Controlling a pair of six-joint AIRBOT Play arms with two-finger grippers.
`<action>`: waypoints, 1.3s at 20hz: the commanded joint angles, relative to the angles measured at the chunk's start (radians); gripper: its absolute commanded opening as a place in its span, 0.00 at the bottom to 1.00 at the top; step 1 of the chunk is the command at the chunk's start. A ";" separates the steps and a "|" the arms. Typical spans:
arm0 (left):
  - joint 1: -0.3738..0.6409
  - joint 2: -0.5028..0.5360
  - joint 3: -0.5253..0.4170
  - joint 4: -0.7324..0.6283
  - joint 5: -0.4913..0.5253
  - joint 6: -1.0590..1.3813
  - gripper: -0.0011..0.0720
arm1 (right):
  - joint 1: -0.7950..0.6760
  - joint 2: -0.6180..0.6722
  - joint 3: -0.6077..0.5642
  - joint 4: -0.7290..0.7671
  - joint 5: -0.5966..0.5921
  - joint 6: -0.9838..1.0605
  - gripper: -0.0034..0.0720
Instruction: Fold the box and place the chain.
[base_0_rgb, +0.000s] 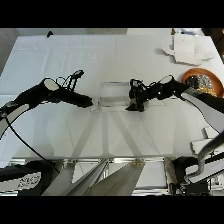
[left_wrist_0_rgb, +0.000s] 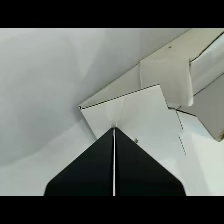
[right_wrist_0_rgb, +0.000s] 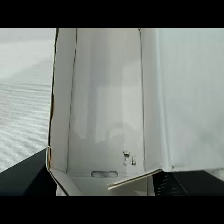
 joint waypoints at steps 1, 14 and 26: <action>0.027 0.006 0.000 0.050 0.007 -0.030 0.02 | 0.000 0.000 0.001 -0.001 0.001 0.000 0.73; 0.032 0.022 -0.085 -0.055 -0.015 0.006 0.02 | 0.000 0.000 0.001 -0.001 0.001 0.000 0.73; 0.001 0.040 -0.085 -0.040 0.011 0.005 0.02 | 0.000 0.000 0.001 -0.001 0.001 0.000 0.73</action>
